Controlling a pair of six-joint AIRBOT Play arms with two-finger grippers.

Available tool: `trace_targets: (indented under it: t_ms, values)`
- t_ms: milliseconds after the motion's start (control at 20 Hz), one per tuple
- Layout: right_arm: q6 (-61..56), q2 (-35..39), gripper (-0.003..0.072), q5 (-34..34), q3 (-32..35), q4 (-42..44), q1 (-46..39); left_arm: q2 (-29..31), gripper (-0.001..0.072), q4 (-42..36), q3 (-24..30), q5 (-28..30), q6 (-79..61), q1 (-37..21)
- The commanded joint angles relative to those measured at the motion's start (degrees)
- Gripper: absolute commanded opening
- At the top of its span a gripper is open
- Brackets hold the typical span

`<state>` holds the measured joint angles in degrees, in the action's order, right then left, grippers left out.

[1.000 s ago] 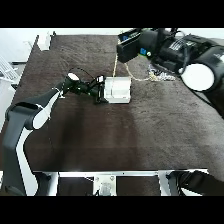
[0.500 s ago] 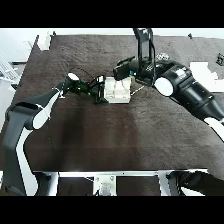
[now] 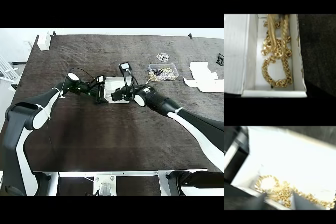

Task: Fold the box and place the chain.

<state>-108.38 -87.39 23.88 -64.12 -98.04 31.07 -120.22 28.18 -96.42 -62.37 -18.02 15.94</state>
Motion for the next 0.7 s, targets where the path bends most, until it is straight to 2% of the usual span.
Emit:
trace_targets:
  t_ms: [0, 350, 500, 650]
  values:
    - [-0.24, -3.19, 0.0536, -0.48, 0.04, 0.00, -2.10, 0.00, 0.0479, 0.00, -0.02, 0.00, 0.00, -0.02]
    - [-0.31, 6.75, 0.0529, -0.28, -0.63, -0.13, -13.90, 0.00, 0.0479, 0.00, -0.02, 0.00, 0.00, -0.02]
    - [-4.57, 5.84, 0.0530, -0.35, -0.46, 0.09, -21.79, 0.00, 0.0479, 0.00, -0.02, 0.00, 0.00, -0.02]
    - [-4.04, 1.22, 0.0531, -2.62, -0.50, 2.14, -27.04, 0.00, 0.0479, 0.00, -0.02, 0.02, 0.00, -0.02]
